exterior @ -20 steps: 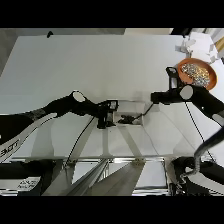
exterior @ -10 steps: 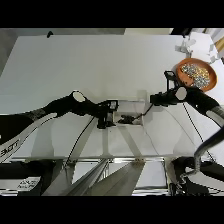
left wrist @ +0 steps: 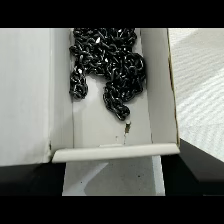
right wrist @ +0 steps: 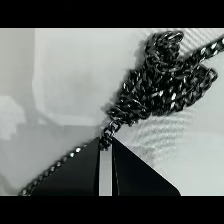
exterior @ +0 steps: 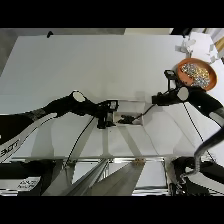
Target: Fold the box and place the chain.
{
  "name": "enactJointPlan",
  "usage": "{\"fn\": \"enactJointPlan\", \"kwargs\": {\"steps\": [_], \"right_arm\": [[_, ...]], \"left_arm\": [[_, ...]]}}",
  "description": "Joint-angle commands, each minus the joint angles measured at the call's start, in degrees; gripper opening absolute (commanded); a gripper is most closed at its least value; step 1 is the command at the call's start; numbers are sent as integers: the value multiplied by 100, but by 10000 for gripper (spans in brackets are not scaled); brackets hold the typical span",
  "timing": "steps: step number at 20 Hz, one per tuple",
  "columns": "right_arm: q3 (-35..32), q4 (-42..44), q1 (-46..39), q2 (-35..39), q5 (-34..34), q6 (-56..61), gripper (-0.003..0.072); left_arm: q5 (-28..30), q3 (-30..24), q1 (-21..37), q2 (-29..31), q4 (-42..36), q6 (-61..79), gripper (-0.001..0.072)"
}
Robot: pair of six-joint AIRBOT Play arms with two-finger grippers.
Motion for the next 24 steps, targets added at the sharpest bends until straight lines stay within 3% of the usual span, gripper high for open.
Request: {"fn": "enactJointPlan", "kwargs": {"steps": [1, 6, 9, 12, 18, 24], "right_arm": [[4, -33, 4, 791, 520, -170, 19], [2, -33, 391, 2785, 1464, -450, 19], [2, 66, 885, 3917, 1526, -448, 19], [2, 684, 1167, 4623, 1523, -629, 19], [-11, 2957, 1182, 4695, 1241, -1779, 19], [-33, 3285, 1464, 3801, 1261, -2144, 19]], "left_arm": [[0, -2, 2, 4, 0, 0, 210], [2, -2, 2, 4, 2, 0, 210], [0, -2, 2, 4, 2, 0, 210], [0, -2, 2, 4, 2, 2, 210], [0, -2, 2, 4, 2, 0, 210], [0, -2, 2, 4, 2, 0, 210]]}}
